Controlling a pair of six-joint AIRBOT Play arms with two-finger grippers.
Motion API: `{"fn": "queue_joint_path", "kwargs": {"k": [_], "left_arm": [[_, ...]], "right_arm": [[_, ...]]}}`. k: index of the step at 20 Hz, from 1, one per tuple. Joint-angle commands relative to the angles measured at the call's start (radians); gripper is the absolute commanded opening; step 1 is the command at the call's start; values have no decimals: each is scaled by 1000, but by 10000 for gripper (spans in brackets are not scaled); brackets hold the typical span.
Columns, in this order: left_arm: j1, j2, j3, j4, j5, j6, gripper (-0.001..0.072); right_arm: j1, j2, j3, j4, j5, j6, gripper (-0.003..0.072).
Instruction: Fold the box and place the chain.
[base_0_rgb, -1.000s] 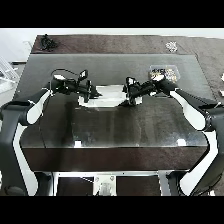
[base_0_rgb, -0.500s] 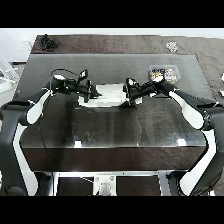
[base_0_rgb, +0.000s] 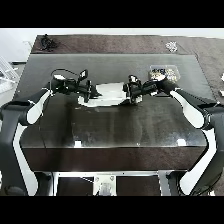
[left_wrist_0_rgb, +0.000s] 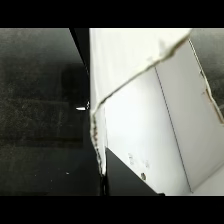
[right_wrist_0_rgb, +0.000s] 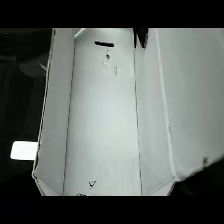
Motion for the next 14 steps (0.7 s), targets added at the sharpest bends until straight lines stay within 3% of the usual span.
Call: {"fn": "queue_joint_path", "kwargs": {"k": [1,14], "left_arm": [[0,-1,-1,0,-1,0,22],[0,-1,-1,0,-1,0,22]], "right_arm": [[-21,0,39,6,58,63,712],[8,-29,52,-14,51,61,709]]}}
